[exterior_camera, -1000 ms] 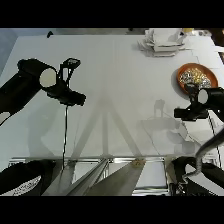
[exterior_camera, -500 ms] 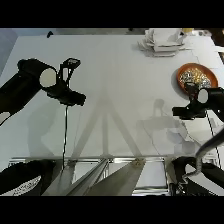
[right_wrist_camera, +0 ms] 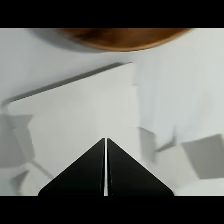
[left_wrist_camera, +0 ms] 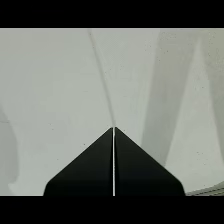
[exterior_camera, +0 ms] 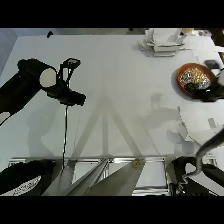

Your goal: Fold the box and place the chain.

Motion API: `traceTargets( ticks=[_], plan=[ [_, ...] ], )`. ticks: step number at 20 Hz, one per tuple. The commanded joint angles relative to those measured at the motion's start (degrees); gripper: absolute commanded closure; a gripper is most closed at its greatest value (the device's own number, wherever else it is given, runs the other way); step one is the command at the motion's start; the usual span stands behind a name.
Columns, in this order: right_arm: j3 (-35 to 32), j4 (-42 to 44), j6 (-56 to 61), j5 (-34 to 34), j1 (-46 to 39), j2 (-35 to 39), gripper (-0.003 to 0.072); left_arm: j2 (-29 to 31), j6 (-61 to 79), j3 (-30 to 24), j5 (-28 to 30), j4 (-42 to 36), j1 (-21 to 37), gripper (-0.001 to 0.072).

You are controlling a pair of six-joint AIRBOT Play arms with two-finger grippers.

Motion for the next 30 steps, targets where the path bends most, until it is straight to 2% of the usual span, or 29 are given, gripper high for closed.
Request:
traceTargets(
  ticks=[1, 2, 3, 4, 5, 6, 9, 11, 15, 20, 23, 25, 28, 30],
  plan=[
    [4.3, -6.3, -2.6, -1.1, -12.9, -2.8, 0.0532, 0.0, 0.0, 0.0, 0.0, 0.0, 0.0, 0.07],
    [4.3, -6.0, -4.1, -1.0, -16.1, -4.5, 0.0227, 0.0, 0.0, 0.0, 0.0, 0.0, 0.0, 0.07],
    [4.3, -6.0, -5.7, -0.6, -19.3, -6.6, 0.009, 0.0, 0.0, 0.0, 0.0, 0.0, 0.0, 0.07],
    [4.3, -6.1, -6.4, 0.0, -21.9, -8.7, 0.0093, 0.0, 0.0, 0.0, 0.0, 0.0, 0.0, 0.07],
    [4.3, -6.2, -7.1, 0.6, -24.1, -10.4, 0.0119, 0.0, 0.0, 0.0, 0.0, 0.0, 0.0, 0.07],
    [4.4, -6.2, -8.3, 1.1, -25.9, -12.0, 0.0177, 0.0, 0.0, 0.0, 0.0, 0.0, 0.0, 0.07],
    [4.4, -6.2, -11.6, 1.6, -28.3, -15.5, 0.0191, 0.0, 0.0, 0.0, 0.0, 0.0, 0.0, 0.07],
    [4.4, -6.1, -13.6, 2.1, -28.1, -17.3, 0.0268, 0.0, 0.0, 0.0, 0.0, 0.0, 0.0, 0.07],
    [4.4, -6.2, -13.8, 5.1, -27.9, -20.6, 0.0302, 0.0, 0.0, 0.0, 0.0, 0.0, 0.0, 0.07],
    [4.4, -1.9, -18.4, 5.9, -25.2, -20.5, 0.0666, 0.0, 0.0, 0.0, 0.0, 0.0, 0.0, 0.07],
    [4.3, -0.6, -19.9, 6.5, -18.7, -17.0, 0.067, 0.0, 0.0, 0.0, 0.0, 0.0, 0.0, 0.07],
    [4.3, 3.7, -19.9, 6.6, -13.7, -13.1, 0.0671, 0.0, 0.0, 0.0, 0.0, 0.0, 0.0, 0.07],
    [3.4, 19.1, -22.0, 7.2, -7.1, -6.3, 0.0671, 0.0, 0.0, 0.0, 0.0, 0.0, 0.0, 0.07],
    [0.3, 25.7, -22.9, 6.9, -2.4, -0.9, 0.0671, 0.0, 0.0, 0.0, 0.0, 0.0, 0.0, 0.07]
  ],
)
